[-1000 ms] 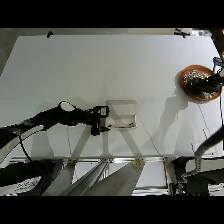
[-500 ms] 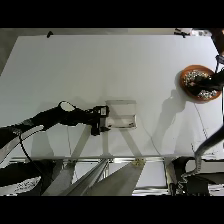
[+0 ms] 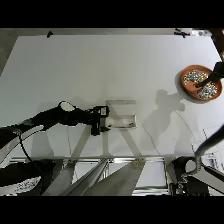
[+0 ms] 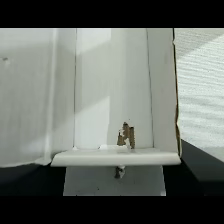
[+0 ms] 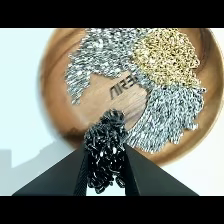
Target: Fold the box and place the chain.
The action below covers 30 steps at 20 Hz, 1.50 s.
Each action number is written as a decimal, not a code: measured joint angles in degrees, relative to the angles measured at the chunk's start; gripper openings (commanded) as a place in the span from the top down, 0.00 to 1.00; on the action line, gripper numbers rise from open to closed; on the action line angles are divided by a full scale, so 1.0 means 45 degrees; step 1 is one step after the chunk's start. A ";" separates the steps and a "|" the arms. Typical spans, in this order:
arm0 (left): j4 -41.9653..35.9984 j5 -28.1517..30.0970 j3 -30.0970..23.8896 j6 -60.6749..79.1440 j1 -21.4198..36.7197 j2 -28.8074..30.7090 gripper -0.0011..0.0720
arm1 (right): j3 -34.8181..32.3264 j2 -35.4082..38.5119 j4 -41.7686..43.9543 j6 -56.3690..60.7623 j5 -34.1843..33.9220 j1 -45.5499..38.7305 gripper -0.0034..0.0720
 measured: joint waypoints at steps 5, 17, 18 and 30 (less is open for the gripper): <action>0.0000 0.0000 0.0000 0.0000 0.0000 0.0000 0.53 | 0.0000 0.2093 0.1540 -0.0801 0.1535 0.0000 0.94; 0.0000 -0.0005 0.0000 0.0000 0.0000 0.0000 0.53 | -0.0005 0.5047 0.4250 -0.1443 0.4138 0.2977 0.94; 0.0000 -0.0005 0.0000 0.0000 0.0000 0.0000 0.53 | -0.0005 0.5163 0.4269 -0.1263 0.4119 0.3526 0.94; 0.0000 -0.0005 0.0000 0.0000 0.0000 0.0000 0.53 | -0.0097 0.5464 0.3823 0.1141 0.2691 1.0219 0.95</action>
